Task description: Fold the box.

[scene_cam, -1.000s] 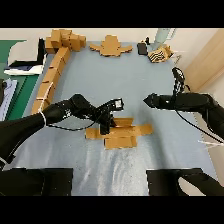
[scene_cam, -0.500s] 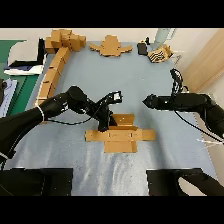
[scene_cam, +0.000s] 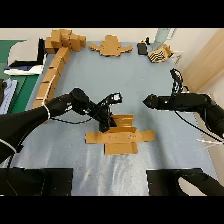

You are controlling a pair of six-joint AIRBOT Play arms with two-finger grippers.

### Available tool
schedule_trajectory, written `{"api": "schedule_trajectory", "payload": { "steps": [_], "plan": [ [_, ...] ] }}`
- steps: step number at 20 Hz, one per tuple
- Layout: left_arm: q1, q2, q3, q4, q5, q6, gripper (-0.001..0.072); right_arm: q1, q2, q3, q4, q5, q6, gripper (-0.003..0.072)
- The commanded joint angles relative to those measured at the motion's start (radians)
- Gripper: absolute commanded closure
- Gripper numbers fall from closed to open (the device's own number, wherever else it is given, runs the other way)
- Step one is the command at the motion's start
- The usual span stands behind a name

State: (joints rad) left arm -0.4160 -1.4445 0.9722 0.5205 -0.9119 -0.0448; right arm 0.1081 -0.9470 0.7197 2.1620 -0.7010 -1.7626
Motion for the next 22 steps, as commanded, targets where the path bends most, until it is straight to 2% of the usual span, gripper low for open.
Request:
{"api": "schedule_trajectory", "payload": {
  "steps": [1,8,9,10,11,22],
  "plan": [
    [0.000,-0.019,0.001,0.003,0.019,-0.006,0.0697,0.000,0.000,0.000,0.000,0.000,0.000,0.0422],
    [0.000,-0.026,0.001,0.019,0.002,-0.008,0.0696,0.000,0.000,0.000,0.000,-0.010,0.000,0.0422],
    [0.000,-0.026,0.001,0.019,-0.005,-0.008,0.0696,0.000,0.000,0.000,0.000,-0.016,0.000,0.0443],
    [0.000,-0.026,0.001,0.019,-0.008,-0.008,0.0696,0.000,0.000,0.000,0.000,-0.025,0.000,0.0611],
    [0.000,-0.026,0.001,0.019,-0.008,-0.008,0.0696,0.000,0.000,0.000,-0.001,-0.037,0.000,0.0670],
    [0.000,-0.026,0.001,0.018,-0.041,-0.008,0.0696,0.000,0.001,0.000,-0.011,-0.110,0.001,0.0681]
  ]
}}
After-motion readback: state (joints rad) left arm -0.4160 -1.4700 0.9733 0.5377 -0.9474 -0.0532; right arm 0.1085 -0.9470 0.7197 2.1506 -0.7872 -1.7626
